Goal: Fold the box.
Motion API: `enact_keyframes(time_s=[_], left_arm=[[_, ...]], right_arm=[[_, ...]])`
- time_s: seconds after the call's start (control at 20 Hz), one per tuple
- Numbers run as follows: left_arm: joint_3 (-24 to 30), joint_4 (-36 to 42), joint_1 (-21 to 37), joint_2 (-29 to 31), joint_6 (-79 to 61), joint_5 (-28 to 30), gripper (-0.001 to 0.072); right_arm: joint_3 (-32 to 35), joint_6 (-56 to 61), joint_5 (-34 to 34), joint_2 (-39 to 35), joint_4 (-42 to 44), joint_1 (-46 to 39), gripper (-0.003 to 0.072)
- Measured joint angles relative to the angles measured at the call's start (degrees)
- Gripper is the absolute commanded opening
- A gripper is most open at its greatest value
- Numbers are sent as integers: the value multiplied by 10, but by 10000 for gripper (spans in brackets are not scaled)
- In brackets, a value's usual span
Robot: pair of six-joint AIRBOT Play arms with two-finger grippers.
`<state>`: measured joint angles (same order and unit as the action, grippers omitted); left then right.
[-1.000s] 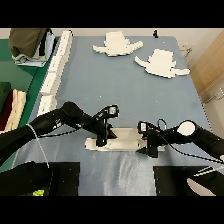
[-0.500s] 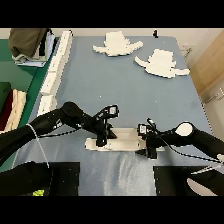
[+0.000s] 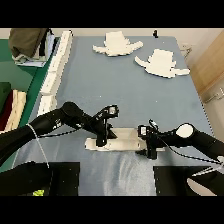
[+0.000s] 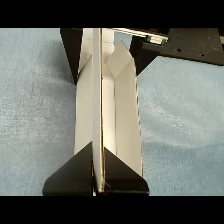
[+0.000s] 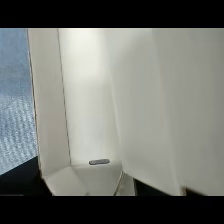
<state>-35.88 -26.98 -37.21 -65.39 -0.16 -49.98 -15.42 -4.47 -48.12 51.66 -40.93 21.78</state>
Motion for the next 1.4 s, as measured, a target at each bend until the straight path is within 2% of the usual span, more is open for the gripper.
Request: enact_keyframes(time_s=[0.05, 0.1, 0.15, 0.45, 0.5, 0.8, 1.05, 1.15, 1.4], left_arm=[[0, 0, 0, 0, 0, 0, 18], [0, 0, 0, 0, 0, 0, 18], [0, 0, 0, 0, 0, -1, 18], [0, 0, 0, 0, 0, -1, 18], [0, 0, 0, 0, 0, -1, 18], [0, 0, 0, 0, 0, 0, 18], [0, 0, 0, 0, 0, 0, 18], [0, 0, 0, 0, 0, 0, 18], [0, 0, 0, 0, 0, 0, 18]], right_arm=[[0, 2, -2, -3, -3, 0, 633], [0, 2, -3, -7, -5, 0, 570], [0, 4, -4, -11, -9, 0, 564], [1, 8, -11, -25, -10, 0, 567], [1, 9, -11, -26, -9, 0, 589], [1, 9, -11, -27, 6, 0, 606], [1, 8, -9, -21, 9, 0, 568], [0, 5, -5, -13, 9, 0, 504], [0, 3, 1, -4, 10, 0, 502]])
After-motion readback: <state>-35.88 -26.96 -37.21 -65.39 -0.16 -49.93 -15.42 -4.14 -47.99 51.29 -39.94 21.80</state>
